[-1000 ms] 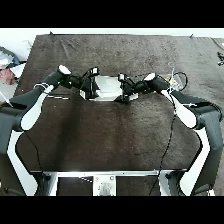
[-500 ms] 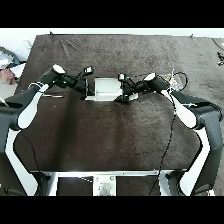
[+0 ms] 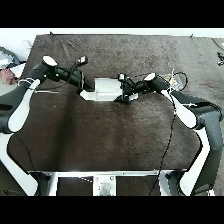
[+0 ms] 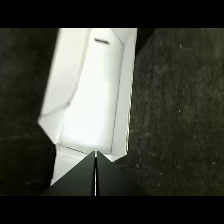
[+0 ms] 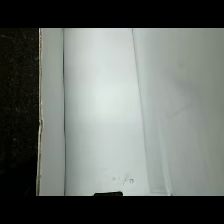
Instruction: Fold the box and place the chain.
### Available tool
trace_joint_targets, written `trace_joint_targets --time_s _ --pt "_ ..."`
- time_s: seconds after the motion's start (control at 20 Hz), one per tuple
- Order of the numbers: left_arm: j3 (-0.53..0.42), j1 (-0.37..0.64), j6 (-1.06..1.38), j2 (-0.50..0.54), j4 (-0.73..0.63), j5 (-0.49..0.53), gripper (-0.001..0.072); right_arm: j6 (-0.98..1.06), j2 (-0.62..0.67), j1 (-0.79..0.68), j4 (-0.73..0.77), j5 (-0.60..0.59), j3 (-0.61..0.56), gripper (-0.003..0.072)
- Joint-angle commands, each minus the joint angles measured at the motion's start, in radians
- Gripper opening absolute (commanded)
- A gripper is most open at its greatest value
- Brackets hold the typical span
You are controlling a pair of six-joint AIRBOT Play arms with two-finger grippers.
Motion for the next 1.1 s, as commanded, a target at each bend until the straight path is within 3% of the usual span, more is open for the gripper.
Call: trace_joint_targets --time_s 0.0,0.3,0.5,0.8,1.05 --pt "0.004 0.017 -0.148 0.111 0.015 0.024 0.0010 0.000 -0.001 0.001 0.002 0.000 0.000 0.0325" --pt "-0.034 0.149 -0.553 0.203 0.017 0.018 0.0008 0.000 -0.001 0.001 0.002 0.000 0.000 0.0325" --pt "-0.171 0.203 -0.679 0.204 0.041 0.040 0.0008 0.000 -0.001 0.001 0.002 0.000 0.000 0.0326" --pt "-0.409 0.235 -0.768 0.203 0.040 0.164 0.0009 0.000 -0.001 0.002 0.002 0.000 0.000 0.0325" --pt "-0.452 0.235 -0.821 0.195 -0.009 0.209 0.0009 0.000 -0.001 0.002 0.002 0.000 0.000 0.0325"
